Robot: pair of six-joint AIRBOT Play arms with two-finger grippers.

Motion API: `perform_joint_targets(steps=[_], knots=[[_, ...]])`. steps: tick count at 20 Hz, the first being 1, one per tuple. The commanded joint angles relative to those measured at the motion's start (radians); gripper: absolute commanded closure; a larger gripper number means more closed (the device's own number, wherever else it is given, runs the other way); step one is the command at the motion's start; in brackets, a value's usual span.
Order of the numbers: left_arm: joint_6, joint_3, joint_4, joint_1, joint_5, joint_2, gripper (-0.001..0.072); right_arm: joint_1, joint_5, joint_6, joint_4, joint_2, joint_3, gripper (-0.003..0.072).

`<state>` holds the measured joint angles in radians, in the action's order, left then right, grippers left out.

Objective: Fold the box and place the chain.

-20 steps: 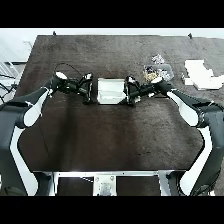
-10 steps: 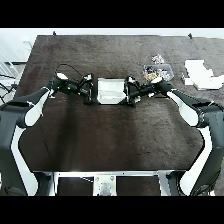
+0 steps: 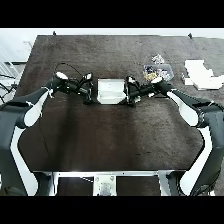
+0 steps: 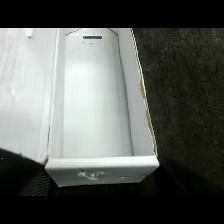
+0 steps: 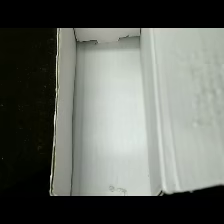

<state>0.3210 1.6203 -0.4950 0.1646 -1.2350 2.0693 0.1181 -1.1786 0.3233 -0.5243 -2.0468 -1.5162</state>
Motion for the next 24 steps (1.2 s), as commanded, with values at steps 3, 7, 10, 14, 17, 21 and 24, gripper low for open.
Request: perform_joint_targets(steps=[3, 7, 10, 14, 17, 21, 24], knots=[[-0.029, 0.001, -0.038, 0.031, 0.023, 0.0, -0.0006, 0.001, 0.0, -0.001, 0.001, -0.001, 0.0, 0.0185], [-0.034, 0.001, -0.046, 0.032, 0.038, 0.003, 0.0046, 0.001, 0.0, -0.001, 0.001, -0.001, 0.0, 0.0186], [-0.032, 0.001, -0.045, 0.032, 0.043, 0.003, 0.0075, 0.001, 0.0, -0.001, 0.0, -0.001, 0.0, 0.0185], [-0.031, 0.001, -0.053, 0.039, 0.054, 0.006, 0.0075, 0.001, 0.0, -0.001, 0.001, -0.001, 0.0, 0.0185], [-0.032, -0.002, -0.079, 0.053, 0.077, 0.006, 0.0076, 0.001, 0.0, -0.001, 0.0, -0.001, 0.0, 0.0186], [-0.03, -0.002, -0.073, 0.053, 0.078, 0.006, 0.0115, 0.001, 0.0, -0.001, 0.001, -0.001, 0.0, 0.0185], [-0.023, -0.002, -0.052, 0.053, 0.076, 0.006, 0.0115, 0.001, 0.0, -0.001, 0.0, -0.001, 0.0, 0.0185]])
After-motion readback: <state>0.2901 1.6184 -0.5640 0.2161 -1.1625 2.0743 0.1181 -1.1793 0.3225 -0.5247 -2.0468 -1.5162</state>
